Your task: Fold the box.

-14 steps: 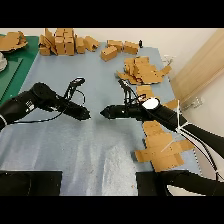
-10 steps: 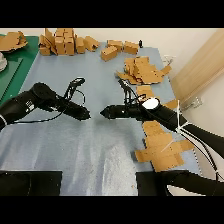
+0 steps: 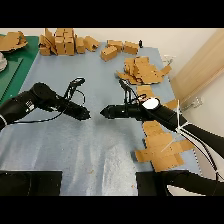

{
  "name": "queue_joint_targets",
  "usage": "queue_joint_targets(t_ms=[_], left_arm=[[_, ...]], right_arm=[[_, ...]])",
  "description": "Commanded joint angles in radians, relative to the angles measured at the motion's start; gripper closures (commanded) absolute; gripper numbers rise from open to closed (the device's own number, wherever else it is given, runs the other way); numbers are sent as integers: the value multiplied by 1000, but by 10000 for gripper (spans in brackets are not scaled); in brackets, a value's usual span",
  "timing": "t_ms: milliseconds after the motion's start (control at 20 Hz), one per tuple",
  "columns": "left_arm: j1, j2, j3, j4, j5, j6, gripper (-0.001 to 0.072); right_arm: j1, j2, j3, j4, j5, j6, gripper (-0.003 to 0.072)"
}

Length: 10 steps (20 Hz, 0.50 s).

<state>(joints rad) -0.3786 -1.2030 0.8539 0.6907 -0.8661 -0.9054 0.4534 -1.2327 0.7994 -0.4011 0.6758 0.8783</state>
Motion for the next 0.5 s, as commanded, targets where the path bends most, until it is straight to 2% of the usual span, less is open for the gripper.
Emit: queue_joint_targets(t_ms=[0,250,350,450], left_arm=[[-2,0,1,0,0,0,698],[-2,0,1,-11,3,0,698],[-2,0,1,-19,3,0,698],[-2,0,1,-19,3,0,697]], right_arm=[[0,0,1,40,-26,48,684],[-33,2,2,-4,-84,244,684],[-95,2,2,-150,-111,396,685],[-213,4,15,-352,-78,598,684]])
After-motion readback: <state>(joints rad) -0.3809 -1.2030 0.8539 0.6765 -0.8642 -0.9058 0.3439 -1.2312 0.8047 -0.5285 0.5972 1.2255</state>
